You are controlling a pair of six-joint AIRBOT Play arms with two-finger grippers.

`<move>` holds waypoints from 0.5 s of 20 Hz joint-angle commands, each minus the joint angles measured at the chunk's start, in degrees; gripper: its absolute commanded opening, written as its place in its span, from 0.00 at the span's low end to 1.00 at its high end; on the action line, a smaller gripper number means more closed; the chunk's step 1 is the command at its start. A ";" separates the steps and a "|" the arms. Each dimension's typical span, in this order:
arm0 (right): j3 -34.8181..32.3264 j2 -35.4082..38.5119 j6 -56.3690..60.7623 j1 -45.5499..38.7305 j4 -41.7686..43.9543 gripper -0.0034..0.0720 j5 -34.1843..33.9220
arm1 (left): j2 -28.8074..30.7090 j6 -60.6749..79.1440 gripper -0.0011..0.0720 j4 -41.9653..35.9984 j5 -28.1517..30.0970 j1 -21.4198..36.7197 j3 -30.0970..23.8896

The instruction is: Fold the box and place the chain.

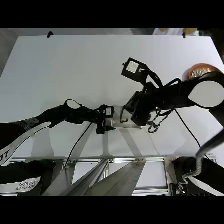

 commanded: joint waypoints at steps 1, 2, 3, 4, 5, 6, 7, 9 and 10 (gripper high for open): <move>0.50 -3.78 0.87 0.81 1.22 0.07 1.09 | 0.04 0.00 0.20 0.00 0.00 -0.02 0.02; 0.37 -5.29 0.87 0.81 1.25 0.07 1.60 | 0.04 0.02 0.20 0.00 0.00 -0.02 0.02; -0.07 -6.75 0.87 0.81 1.22 0.07 1.49 | 0.04 0.00 0.20 0.00 0.02 -0.02 0.02; -0.59 -7.82 0.87 0.81 0.98 0.07 1.46 | 0.04 0.00 0.20 0.00 -0.02 -0.02 0.02; -1.18 -8.61 0.90 0.81 0.81 0.07 1.42 | 0.04 0.02 0.20 -0.02 0.02 -0.02 0.02; -1.79 -9.07 0.94 0.81 0.48 0.13 1.42 | 0.04 0.02 0.20 0.00 0.02 -0.02 0.04; -2.10 -9.18 1.07 0.81 0.37 0.31 1.88 | 0.04 0.00 0.20 0.00 0.00 -0.02 0.02; -2.01 -8.46 0.57 0.66 0.13 0.41 2.25 | 0.04 0.02 0.20 0.00 0.02 -0.02 0.02; -1.97 -7.43 0.24 0.09 -0.15 0.41 2.27 | 0.04 0.02 0.20 0.00 0.04 -0.02 0.02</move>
